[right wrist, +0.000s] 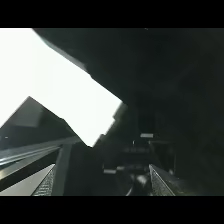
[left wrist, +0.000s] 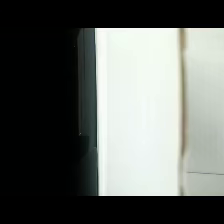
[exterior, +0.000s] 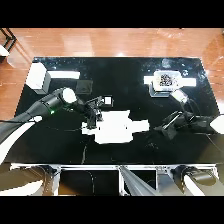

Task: Fold the box and place the chain.

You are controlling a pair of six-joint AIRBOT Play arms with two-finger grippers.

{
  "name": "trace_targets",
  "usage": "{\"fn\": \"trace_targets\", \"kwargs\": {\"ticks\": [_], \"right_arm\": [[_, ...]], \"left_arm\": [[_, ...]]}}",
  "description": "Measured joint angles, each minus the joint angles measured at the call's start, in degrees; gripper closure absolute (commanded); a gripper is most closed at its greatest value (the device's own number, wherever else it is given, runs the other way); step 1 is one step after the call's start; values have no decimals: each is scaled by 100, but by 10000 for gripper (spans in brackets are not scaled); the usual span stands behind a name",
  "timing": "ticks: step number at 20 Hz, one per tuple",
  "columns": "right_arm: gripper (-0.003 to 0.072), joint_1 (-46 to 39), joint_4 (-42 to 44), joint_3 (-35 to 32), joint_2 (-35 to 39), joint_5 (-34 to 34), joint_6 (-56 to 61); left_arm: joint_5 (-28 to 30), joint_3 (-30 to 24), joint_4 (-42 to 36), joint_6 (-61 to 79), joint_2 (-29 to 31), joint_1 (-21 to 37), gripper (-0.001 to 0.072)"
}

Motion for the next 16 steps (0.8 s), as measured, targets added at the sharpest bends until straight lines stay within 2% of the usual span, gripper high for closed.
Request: {"fn": "trace_targets", "kwargs": {"ticks": [7, 16], "right_arm": [[-11, 1067, 358, -789, -35, -938, -1268], [-11, 1880, 402, -977, -201, -1552, -2146]], "left_arm": [[33, -35, 13, -57, -61, -7, 692], [-2, -39, -98, -232, -175, -7, 691]]}}
